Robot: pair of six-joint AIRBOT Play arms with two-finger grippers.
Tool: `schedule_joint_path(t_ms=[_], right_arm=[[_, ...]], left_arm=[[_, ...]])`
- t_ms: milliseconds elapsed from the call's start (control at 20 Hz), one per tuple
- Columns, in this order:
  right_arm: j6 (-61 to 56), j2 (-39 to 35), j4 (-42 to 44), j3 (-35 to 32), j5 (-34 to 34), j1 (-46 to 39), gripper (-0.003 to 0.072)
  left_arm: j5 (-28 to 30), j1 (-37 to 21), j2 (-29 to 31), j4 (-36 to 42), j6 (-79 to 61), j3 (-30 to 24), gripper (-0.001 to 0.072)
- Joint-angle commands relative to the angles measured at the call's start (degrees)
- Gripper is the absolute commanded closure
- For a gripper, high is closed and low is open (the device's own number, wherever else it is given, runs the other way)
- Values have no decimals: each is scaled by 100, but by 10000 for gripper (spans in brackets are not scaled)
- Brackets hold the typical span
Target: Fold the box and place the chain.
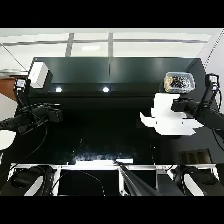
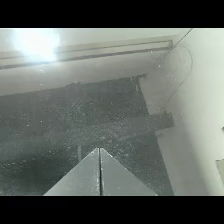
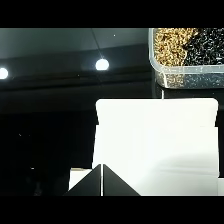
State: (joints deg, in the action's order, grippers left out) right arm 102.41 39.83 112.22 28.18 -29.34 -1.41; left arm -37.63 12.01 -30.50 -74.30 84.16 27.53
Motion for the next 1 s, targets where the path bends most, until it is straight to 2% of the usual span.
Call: schedule_joint_path(t_ms=[0, 950], right_arm=[[0, -2, 2, 0, 0, -2, 663], [0, -2, 22, 0, 52, 0, 663]], left_arm=[[0, 0, 4, -4, 0, -2, 681], [0, 0, 4, -2, 0, -2, 681]])
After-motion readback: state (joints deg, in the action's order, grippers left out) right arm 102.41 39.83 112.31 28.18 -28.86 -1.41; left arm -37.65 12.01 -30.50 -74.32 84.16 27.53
